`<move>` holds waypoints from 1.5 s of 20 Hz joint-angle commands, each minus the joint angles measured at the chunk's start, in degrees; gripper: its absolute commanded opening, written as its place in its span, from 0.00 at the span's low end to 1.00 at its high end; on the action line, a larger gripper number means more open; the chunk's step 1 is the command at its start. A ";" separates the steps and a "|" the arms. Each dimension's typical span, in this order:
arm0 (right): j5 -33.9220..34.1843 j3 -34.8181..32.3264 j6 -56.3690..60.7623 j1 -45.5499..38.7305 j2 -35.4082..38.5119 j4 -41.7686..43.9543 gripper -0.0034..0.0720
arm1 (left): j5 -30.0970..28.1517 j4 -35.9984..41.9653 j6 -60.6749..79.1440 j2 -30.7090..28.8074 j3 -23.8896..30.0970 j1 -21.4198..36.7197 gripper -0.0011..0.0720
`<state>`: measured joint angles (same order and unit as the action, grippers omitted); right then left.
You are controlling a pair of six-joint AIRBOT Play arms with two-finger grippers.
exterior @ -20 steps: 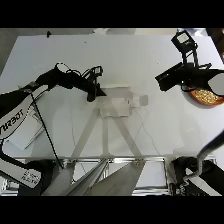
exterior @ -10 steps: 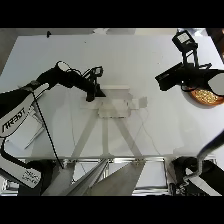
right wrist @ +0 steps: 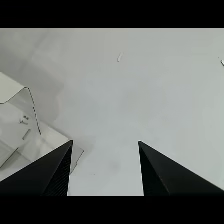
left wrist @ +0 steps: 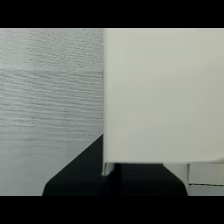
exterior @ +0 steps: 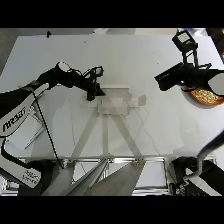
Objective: Fold the box and place the chain.
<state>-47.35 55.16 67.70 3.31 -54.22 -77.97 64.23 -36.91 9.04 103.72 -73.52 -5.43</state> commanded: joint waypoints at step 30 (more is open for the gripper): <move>-8.46 -6.54 -52.70 0.20 12.04 31.67 0.96 | -0.74 0.00 -0.04 0.04 -0.07 -0.02 0.03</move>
<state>-63.46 52.69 21.02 3.44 -42.22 -47.79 63.46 -36.88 8.99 103.72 -73.52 -5.43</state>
